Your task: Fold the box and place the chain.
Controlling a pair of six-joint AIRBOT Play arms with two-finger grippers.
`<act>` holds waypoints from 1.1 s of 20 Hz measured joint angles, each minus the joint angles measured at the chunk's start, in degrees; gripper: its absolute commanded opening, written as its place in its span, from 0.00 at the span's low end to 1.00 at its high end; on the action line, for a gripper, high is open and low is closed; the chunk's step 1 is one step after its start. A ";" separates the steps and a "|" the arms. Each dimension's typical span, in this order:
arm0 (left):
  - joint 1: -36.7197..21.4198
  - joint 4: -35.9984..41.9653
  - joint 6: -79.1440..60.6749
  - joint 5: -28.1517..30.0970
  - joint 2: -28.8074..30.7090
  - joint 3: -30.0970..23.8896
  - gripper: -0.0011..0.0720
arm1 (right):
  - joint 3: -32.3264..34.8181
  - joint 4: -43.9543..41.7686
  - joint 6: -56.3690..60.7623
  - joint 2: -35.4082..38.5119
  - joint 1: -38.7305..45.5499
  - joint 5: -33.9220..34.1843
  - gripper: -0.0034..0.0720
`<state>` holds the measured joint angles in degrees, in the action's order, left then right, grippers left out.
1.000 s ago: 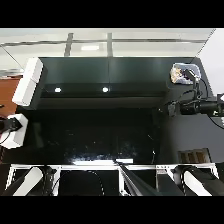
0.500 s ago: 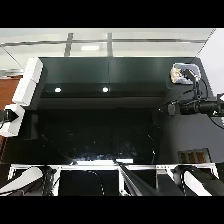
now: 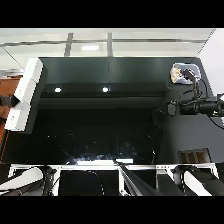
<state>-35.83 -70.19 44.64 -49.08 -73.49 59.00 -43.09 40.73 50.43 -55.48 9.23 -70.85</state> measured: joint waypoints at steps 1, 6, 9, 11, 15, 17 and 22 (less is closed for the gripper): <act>0.81 0.20 3.28 -0.74 0.44 2.56 0.43 | 0.00 0.00 0.07 0.00 0.00 0.11 0.06; 6.43 3.17 18.36 -7.39 6.16 9.07 0.05 | 0.00 1.11 0.17 0.00 0.00 5.49 0.06; 13.22 4.92 20.85 -9.07 14.10 3.13 0.05 | 0.00 2.16 0.20 0.00 0.00 8.35 0.06; 17.73 5.25 21.22 -8.92 20.41 -3.98 0.05 | 0.02 2.40 0.22 0.00 0.00 9.25 0.06; 21.86 4.72 21.59 -7.26 32.65 -16.98 0.05 | 0.02 2.75 0.37 0.00 0.00 10.10 0.06; 22.27 4.66 21.75 -6.54 37.13 -20.59 0.05 | 0.02 2.78 0.37 0.00 0.00 10.27 0.06; 22.64 4.68 21.75 -5.60 42.38 -23.76 0.05 | 0.02 2.84 0.35 0.00 0.00 10.45 0.06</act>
<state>-13.19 -65.52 66.39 -54.68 -31.11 35.24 -43.07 43.57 50.78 -55.48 9.23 -60.40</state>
